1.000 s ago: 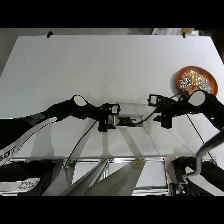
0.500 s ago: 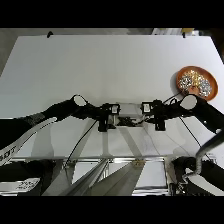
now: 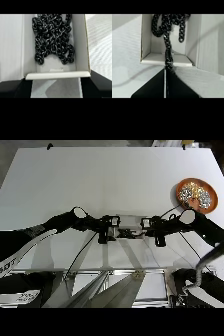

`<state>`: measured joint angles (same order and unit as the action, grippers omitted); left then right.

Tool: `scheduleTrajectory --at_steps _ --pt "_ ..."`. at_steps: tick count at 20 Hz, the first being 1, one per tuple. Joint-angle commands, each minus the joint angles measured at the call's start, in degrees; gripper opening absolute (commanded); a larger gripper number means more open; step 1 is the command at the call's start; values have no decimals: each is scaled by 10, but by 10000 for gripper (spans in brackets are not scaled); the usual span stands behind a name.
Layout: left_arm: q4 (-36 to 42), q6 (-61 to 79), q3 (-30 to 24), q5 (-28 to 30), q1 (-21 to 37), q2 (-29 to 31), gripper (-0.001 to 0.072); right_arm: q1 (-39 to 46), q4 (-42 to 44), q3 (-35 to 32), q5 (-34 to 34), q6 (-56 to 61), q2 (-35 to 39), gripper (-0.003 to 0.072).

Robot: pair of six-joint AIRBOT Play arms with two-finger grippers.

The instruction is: Fold the box and place the chain.

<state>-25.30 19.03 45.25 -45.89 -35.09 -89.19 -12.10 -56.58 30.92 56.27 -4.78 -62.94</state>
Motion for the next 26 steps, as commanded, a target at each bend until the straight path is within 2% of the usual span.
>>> scheduleTrajectory --at_steps 1,6,8,14,18,19,20,21,22,23,26 --pt "0 0 0 0 0 0 208 0 -1 -2 2 22 2 14" --pt "0 0 0 0 0 0 208 0 -48 -2 0 50 38 24" --pt "0 0 0 0 0 0 208 0 -44 -2 -5 48 33 260" --pt "0 0 0 0 0 0 208 0 -7 -2 -35 43 -9 255" --pt "0 0 0 0 0 0 208 0 30 -3 -36 23 -30 216" --pt "0 0 0 0 0 0 208 0 31 -3 -30 23 -35 202" --pt "0 0 0 0 0 0 208 0 31 -3 -25 24 -41 151" --pt "0 0 0 0 0 0 208 0 31 -3 -18 24 -46 149" --pt "0 0 0 0 0 0 208 0 30 -3 -12 26 -47 65" --pt "0 0 0 0 0 0 208 0 29 -3 -3 39 -45 14" --pt "0 0 0 0 0 0 208 0 -27 -3 4 117 -13 14"
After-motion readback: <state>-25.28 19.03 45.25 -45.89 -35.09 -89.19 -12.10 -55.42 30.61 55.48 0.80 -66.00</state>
